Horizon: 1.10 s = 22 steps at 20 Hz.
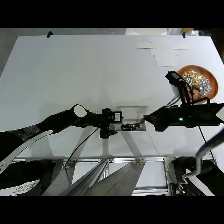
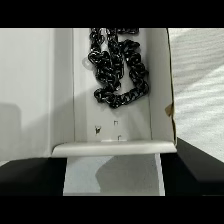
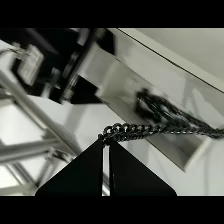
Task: Fold the box and place the chain.
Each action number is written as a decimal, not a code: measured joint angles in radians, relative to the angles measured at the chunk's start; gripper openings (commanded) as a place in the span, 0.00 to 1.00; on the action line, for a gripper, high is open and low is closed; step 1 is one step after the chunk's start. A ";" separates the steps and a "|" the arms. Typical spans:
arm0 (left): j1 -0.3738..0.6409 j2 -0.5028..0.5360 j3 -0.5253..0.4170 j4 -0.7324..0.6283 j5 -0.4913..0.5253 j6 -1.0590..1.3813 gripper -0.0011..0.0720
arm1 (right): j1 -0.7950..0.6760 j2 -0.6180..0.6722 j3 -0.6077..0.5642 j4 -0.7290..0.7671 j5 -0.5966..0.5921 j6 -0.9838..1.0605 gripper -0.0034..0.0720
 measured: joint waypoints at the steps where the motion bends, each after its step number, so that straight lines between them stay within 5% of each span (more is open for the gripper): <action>1: 0.000 0.000 0.000 0.000 0.000 0.000 0.20 | 0.000 0.002 0.000 0.034 -0.010 -0.016 0.06; 8: 0.000 0.000 0.000 0.000 0.000 0.000 0.20 | 0.041 -0.008 0.000 0.138 -0.067 -0.093 0.06; 22: 0.000 0.000 0.000 0.000 0.000 0.000 0.20 | 0.244 -0.262 -0.013 -0.040 -0.216 -0.108 0.09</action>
